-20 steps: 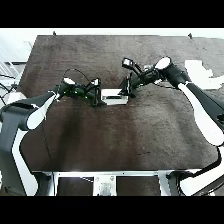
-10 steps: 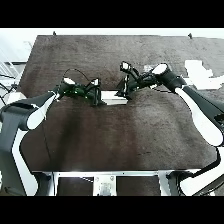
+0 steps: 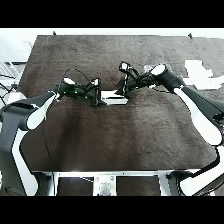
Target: Fold the box and place the chain.
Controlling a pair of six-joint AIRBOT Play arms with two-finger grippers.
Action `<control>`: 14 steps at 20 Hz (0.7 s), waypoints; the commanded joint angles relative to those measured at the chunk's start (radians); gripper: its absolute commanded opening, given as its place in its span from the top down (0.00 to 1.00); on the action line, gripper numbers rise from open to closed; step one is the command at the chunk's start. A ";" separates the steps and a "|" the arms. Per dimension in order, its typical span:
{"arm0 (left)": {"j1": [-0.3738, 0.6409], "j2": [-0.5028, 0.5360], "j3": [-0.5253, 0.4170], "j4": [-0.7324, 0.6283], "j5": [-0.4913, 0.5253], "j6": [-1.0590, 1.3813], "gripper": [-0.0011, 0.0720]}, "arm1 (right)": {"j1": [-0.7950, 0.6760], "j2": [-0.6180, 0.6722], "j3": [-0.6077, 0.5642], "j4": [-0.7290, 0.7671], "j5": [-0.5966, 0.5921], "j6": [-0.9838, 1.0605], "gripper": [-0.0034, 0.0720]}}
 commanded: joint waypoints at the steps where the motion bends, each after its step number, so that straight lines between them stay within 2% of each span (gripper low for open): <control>1: 0.001 -0.001 0.000 0.000 0.000 0.001 0.41 | 0.000 0.006 0.001 -0.005 0.028 -0.002 0.47; 4: 0.001 0.000 0.000 0.000 0.000 0.001 0.41 | 0.001 0.006 -0.002 -0.005 0.029 -0.002 0.49; 6: 0.001 -0.001 0.000 0.000 0.000 0.001 0.41 | 0.001 0.006 -0.011 -0.005 0.035 -0.002 0.55; 14: 0.001 0.000 0.000 0.000 -0.001 0.000 0.41 | 0.002 0.005 -0.048 -0.004 0.034 -0.013 0.56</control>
